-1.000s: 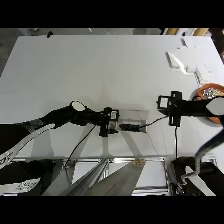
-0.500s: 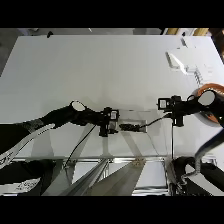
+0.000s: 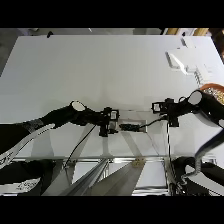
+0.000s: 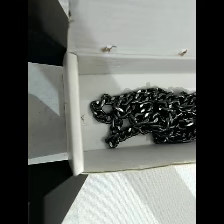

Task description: Fold the box and place the chain.

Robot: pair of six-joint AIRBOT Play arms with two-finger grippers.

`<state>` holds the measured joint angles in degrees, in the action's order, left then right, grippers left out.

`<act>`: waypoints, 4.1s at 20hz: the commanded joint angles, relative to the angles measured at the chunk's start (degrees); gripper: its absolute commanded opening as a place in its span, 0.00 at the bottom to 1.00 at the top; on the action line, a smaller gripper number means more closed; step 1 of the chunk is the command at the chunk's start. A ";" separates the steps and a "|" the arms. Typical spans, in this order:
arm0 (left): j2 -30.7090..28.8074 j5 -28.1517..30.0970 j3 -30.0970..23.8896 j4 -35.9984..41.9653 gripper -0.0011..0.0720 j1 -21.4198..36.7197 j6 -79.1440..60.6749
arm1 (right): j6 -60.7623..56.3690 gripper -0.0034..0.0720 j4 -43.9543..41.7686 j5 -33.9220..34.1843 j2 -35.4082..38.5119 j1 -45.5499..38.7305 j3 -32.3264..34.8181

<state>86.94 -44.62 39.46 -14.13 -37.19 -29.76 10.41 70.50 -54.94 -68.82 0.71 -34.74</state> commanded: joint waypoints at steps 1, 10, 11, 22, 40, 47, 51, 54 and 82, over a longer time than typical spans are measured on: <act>0.00 0.00 0.04 -0.02 0.45 -0.04 0.00 | 0.68 0.28 0.00 0.13 -0.48 0.17 1.31; 0.00 0.00 0.04 0.00 0.45 -0.04 0.00 | 0.61 0.21 0.02 -1.25 6.93 -1.60 1.84; 0.00 0.02 0.04 -0.04 0.45 -0.04 0.00 | 0.61 0.23 0.26 -2.10 6.97 -1.75 1.84; 0.00 0.02 0.04 -0.02 0.45 -0.04 0.00 | 4.74 0.29 -0.68 -2.80 4.94 -1.49 3.69; 0.00 0.02 0.04 -0.02 0.45 -0.04 0.00 | 1.81 0.07 -0.37 -2.23 4.55 -1.49 3.67; 0.00 0.02 0.04 0.00 0.45 -0.04 0.00 | -2.27 0.07 -12.79 -11.96 25.46 2.36 3.67; 0.00 0.00 0.04 0.00 0.45 -0.04 0.00 | -6.01 0.07 -21.97 -13.11 31.32 11.02 3.67; 0.00 0.02 0.04 -0.02 0.45 -0.04 0.00 | -7.89 0.07 -28.50 -7.54 30.95 17.90 3.67; 0.00 0.00 0.04 0.00 0.45 -0.04 0.00 | -8.17 0.35 6.05 -9.99 10.62 0.96 -6.67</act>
<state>86.94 -44.62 39.46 -14.13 -37.19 -29.74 -0.16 72.99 -65.80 -53.67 4.16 -41.23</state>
